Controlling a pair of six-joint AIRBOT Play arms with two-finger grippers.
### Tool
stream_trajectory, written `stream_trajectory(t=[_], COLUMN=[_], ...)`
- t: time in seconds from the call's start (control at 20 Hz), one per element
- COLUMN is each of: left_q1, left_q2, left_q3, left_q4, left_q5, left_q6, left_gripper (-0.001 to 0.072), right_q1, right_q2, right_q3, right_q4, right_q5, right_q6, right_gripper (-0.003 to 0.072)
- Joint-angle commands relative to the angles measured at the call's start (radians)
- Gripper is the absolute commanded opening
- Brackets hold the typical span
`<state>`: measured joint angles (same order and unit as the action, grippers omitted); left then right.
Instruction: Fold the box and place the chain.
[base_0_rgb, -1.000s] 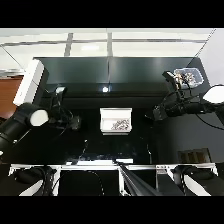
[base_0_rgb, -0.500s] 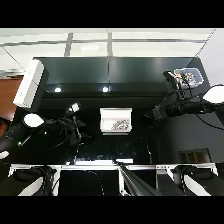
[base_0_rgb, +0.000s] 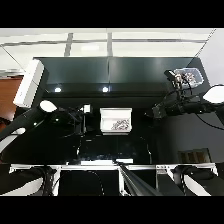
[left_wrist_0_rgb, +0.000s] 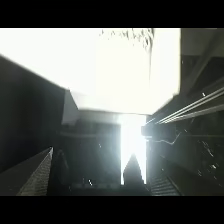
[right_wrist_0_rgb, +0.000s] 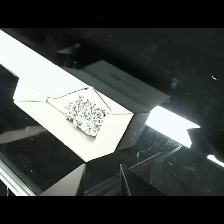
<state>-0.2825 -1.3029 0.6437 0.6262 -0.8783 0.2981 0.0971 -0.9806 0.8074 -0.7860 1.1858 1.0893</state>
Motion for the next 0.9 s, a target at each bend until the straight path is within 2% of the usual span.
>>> stream_trajectory(t=[0.0,0.15,0.3,0.85], left_q1=[-0.017,-0.021,-0.053,-0.106], left_q2=[-0.067,-0.067,-0.067,-0.068], left_q3=[0.050,0.050,0.050,0.050], left_q4=[-0.032,-0.095,-0.048,-0.033], left_q5=[-0.020,-0.024,-0.023,-0.015], left_q6=[0.039,0.039,0.038,0.027], left_gripper=[0.0715,0.0714,0.0713,0.0711], right_q1=[0.000,0.000,0.000,0.000], right_q2=[-0.001,-0.001,-0.001,-0.001], right_q3=[0.000,0.000,0.000,0.000], right_q4=[0.000,0.000,0.000,0.000], right_q5=[-0.010,-0.036,-0.046,-0.046], right_q6=[0.003,0.003,0.003,0.003], right_gripper=[0.0275,0.0275,0.0275,0.0275])
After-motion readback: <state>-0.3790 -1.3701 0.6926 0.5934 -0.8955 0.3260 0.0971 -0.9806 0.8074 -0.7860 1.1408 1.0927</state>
